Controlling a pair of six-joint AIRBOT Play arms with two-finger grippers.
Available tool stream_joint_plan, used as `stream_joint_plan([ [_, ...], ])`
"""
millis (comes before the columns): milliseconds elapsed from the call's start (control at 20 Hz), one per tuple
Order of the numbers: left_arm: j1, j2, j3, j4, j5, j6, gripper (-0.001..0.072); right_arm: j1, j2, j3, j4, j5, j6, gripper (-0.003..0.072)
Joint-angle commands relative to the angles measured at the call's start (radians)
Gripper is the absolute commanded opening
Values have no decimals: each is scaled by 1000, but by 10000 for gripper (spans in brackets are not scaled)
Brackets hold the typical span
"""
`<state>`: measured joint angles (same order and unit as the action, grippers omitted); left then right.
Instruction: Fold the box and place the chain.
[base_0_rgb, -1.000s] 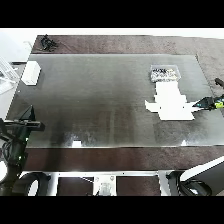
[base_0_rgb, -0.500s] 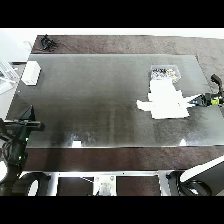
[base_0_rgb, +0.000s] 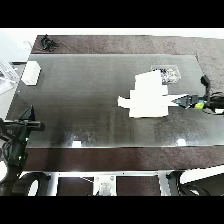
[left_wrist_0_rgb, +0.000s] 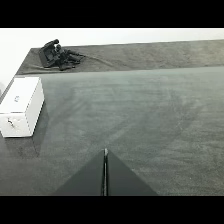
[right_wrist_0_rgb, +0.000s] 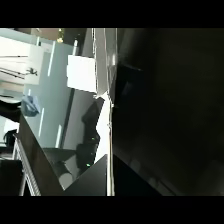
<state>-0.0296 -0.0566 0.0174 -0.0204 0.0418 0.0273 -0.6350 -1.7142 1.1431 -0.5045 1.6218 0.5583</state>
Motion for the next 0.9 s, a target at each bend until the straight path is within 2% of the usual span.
stream_joint_plan([
  [0,0,1,0,0,0,0,19,117,116,-198,138,-142,-36,1],
  [200,0,1,0,0,0,0,19,340,135,-220,249,-266,-30,1],
  [400,0,1,0,0,0,0,20,560,134,-195,250,-494,27,1],
  [550,0,1,0,0,1,0,19,645,129,-167,238,-674,64,1],
  [650,0,1,0,0,0,0,20,661,113,-154,228,-711,94,0],
  [850,0,1,0,0,2,0,19,672,73,-130,228,-711,116,0],
])
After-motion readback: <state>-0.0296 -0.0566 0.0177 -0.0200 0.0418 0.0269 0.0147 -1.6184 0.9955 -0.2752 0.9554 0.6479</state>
